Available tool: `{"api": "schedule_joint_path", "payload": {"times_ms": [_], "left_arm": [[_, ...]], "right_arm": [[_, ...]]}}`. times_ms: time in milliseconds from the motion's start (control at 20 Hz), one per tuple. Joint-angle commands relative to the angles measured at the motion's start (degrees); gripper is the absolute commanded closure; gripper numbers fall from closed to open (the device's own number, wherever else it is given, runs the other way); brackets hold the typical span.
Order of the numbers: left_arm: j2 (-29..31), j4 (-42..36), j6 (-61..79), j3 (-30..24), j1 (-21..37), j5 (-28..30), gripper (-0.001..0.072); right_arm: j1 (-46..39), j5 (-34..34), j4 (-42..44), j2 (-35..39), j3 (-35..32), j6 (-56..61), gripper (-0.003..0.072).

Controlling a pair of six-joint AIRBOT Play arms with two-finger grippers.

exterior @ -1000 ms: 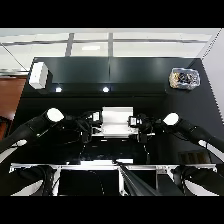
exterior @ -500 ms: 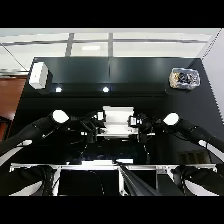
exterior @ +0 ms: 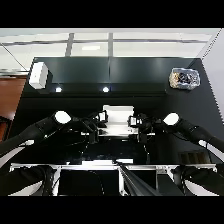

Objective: Fold the box and place the chain.

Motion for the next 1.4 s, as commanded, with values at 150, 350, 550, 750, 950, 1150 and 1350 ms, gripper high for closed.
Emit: {"api": "schedule_joint_path", "payload": {"times_ms": [150,350,550,750,950,1150,1350], "left_arm": [[0.0,1.3,0.1,0.1,-0.2,0.2,0.0562],[0.9,1.8,-1.4,1.1,0.9,0.2,0.0660],[6.0,25.1,-40.9,6.3,6.8,-8.4,0.0685],[12.3,48.2,-72.2,8.1,18.4,-17.2,0.0683],[8.3,35.7,-89.7,4.5,35.5,-29.7,0.0682],[5.0,17.2,-81.3,-2.3,43.2,-28.7,0.0683],[0.1,16.6,-79.5,-3.0,36.3,-26.8,0.0683]], "right_arm": [[0.0,0.0,0.0,0.0,0.0,0.1,0.0668],[0.0,0.0,0.0,0.0,0.0,0.1,0.0669],[0.0,0.0,0.0,0.0,0.0,0.1,0.0668],[0.0,0.0,0.0,0.0,0.0,0.1,0.0669],[0.0,0.0,0.0,0.0,0.0,0.1,0.0668],[0.0,0.0,0.0,0.0,0.0,0.1,0.0668],[0.0,0.0,0.0,0.0,0.0,0.1,0.0669]]}}
